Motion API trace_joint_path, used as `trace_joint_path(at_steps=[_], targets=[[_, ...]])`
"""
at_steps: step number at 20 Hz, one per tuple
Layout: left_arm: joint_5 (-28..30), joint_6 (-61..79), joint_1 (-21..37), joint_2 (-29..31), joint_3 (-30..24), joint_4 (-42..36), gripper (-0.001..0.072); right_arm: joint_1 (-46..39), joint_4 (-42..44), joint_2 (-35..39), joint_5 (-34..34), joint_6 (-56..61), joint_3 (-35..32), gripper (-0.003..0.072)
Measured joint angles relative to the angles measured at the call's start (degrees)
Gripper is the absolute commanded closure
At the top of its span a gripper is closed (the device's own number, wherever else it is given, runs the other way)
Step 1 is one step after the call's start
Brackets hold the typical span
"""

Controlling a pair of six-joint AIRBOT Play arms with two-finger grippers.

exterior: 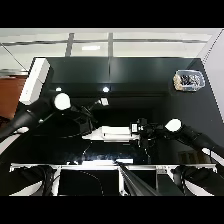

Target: Fold the box and place the chain.

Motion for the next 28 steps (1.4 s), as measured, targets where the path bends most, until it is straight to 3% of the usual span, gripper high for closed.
trace_joint_path(at_steps=[1,4,7,11,15,17,22,28], targets=[[-1.4,-3.1,0.7,1.0,-0.2,0.0,0.0686,0.0,0.0,0.0,0.0,0.0,0.0,0.0224],[-7.0,-9.5,2.0,3.8,-2.4,-3.2,0.0687,0.0,0.0,0.0,0.0,0.0,0.0,0.0224],[-8.0,-12.1,1.7,6.8,-8.5,-12.6,0.0687,0.0,0.0,0.0,0.0,0.0,0.0,0.0224],[1.7,-8.3,0.1,9.1,-16.5,-30.4,0.0686,0.0,0.0,0.0,0.0,0.0,0.0,0.0224],[18.6,0.3,-1.3,9.8,-20.4,-47.2,0.0686,0.0,0.0,0.0,0.0,0.0,0.0,0.0225],[26.2,3.1,-1.9,9.4,-21.1,-52.1,0.0686,0.0,0.0,0.0,0.0,0.0,0.0,0.0224],[38.1,7.4,-3.9,4.7,-21.5,-56.7,0.0686,0.0,0.0,0.0,-0.1,0.0,0.0,0.0224],[42.0,8.7,-6.3,-0.6,-21.3,-57.8,0.0686,0.0,0.0,0.0,-0.2,0.1,0.0,0.0224]])
